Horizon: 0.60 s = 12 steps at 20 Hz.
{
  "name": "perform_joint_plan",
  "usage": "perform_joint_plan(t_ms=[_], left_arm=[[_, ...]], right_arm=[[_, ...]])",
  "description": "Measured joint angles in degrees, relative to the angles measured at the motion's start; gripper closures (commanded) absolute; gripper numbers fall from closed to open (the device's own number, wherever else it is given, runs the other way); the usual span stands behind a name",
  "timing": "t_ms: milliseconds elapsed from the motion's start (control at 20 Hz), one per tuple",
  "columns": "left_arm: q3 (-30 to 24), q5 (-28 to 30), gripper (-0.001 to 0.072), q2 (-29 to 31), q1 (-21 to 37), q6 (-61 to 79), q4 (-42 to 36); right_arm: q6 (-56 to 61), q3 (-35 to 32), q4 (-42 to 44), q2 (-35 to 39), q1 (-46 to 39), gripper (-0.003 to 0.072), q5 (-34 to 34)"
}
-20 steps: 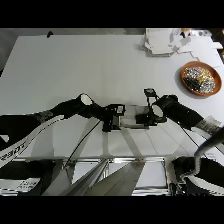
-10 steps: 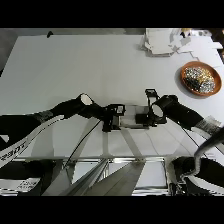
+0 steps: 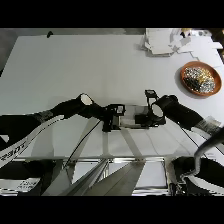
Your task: Fold the box and place the chain.
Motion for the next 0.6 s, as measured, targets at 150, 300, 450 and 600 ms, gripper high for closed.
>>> perform_joint_plan(t_ms=[150,300,450,600], left_arm=[[0.00,0.00,0.0622,0.00,0.00,0.00,0.00],[0.00,0.00,0.0622,0.00,0.00,-0.04,0.00],[0.00,0.02,0.0622,0.00,0.00,-0.02,0.00],[0.00,0.02,0.0622,0.00,0.00,0.00,0.00]], right_arm=[[-4.98,0.00,-0.63,2.36,0.00,0.0401,2.56],[-9.97,0.52,-2.73,7.13,-0.04,0.0357,8.66],[-14.40,3.74,-4.50,12.68,-0.09,0.0363,16.17],[-18.99,9.77,-7.67,16.33,-2.45,0.0367,19.87]])
